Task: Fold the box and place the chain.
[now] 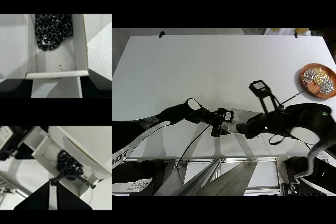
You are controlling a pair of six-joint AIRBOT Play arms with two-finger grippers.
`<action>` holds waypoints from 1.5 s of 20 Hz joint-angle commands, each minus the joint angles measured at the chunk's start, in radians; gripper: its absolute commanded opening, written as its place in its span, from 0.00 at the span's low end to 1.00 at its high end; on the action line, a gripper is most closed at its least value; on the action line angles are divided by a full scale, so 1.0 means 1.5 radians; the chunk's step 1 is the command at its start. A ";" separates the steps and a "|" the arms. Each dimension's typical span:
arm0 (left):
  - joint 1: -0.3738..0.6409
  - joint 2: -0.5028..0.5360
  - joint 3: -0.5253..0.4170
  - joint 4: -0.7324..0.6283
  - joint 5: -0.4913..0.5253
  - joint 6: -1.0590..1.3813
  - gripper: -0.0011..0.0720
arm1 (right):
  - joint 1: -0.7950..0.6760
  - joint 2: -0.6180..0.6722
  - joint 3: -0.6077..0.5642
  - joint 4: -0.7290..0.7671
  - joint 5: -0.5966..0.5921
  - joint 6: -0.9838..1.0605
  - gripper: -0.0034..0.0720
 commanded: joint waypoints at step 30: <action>0.000 0.000 0.000 0.000 0.000 0.000 0.36 | -0.405 -0.241 -0.066 -0.048 -0.090 -0.124 0.49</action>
